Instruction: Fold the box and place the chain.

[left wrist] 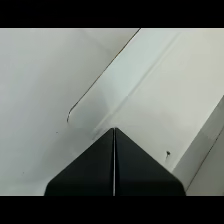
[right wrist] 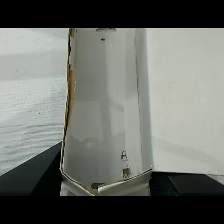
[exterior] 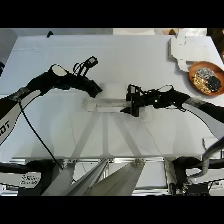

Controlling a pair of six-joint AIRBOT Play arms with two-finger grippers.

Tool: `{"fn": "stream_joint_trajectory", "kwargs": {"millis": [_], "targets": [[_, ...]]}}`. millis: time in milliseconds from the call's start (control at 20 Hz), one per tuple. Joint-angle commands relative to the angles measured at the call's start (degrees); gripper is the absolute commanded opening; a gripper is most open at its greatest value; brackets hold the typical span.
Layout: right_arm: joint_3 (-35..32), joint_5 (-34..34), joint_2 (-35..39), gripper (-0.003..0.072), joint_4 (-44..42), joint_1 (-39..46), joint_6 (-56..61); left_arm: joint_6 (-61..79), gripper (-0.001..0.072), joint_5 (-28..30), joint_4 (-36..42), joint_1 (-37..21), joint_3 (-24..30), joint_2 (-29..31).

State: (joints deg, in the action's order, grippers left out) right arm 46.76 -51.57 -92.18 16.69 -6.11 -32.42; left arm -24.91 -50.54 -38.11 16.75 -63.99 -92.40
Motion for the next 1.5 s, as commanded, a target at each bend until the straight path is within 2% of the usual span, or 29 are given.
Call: {"fn": "stream_joint_trajectory", "kwargs": {"millis": [0, 300, 500, 550, 650, 700, 800, 900, 1000, 1050, 1200, 1450], "targets": [[0.0, 0.0, 0.0, 0.0436, 0.0, 0.0, 0.0, -0.2, 0.0008, 0.2, 0.4, -0.1, 0.0, 2.4], [0.0, 0.0, 0.0, 0.0436, 0.0, 0.0, 0.0, -0.2, 0.0013, -2.7, -2.6, -0.1, 0.0, 12.0], [0.0, 0.0, 0.0, 0.0436, 0.0, 0.0, 0.0, -0.2, 0.0015, -10.7, -14.4, -0.1, 0.0, 18.6], [0.0, 0.0, 0.0, 0.0436, 0.0, 0.0, 0.0, -0.2, 0.0039, -13.7, -17.7, -0.1, 0.0, 19.3], [0.0, 0.0, 0.0, 0.0436, 0.0, 0.0, 0.0, -0.2, 0.0214, -18.1, -21.9, 0.0, 0.1, 19.1], [0.0, 0.0, 0.0, 0.0436, 0.0, 0.0, 0.0, 0.0, 0.0286, -18.1, -22.7, 0.0, 0.7, 18.8], [0.0, 0.0, 0.0, 0.0436, 0.0, 0.0, 0.0, 1.6, 0.0459, -14.6, -23.1, 0.0, 3.3, 18.6], [0.0, 0.0, 0.0, 0.0436, 0.0, 0.0, 0.0, 3.4, 0.0486, -9.3, -23.0, 0.1, 6.7, 18.1], [0.0, 0.0, 0.0, 0.0436, 0.0, 0.0, 0.0, 8.9, 0.0595, -5.3, -23.0, 0.1, 10.0, 17.2], [0.0, 0.0, 0.0, 0.0436, 0.0, 0.0, 0.0, 12.0, 0.0624, -3.6, -22.9, 0.1, 11.4, 16.7], [0.0, 0.0, 0.0, 0.0436, 0.0, 0.0, 0.0, 24.0, 0.0641, 0.9, -19.1, 0.1, 14.7, 14.8], [0.0, 0.0, 0.0, 0.0436, 0.0, 0.0, 0.0, 32.7, 0.0639, 1.7, -14.7, 0.1, 15.1, 10.3]]}}
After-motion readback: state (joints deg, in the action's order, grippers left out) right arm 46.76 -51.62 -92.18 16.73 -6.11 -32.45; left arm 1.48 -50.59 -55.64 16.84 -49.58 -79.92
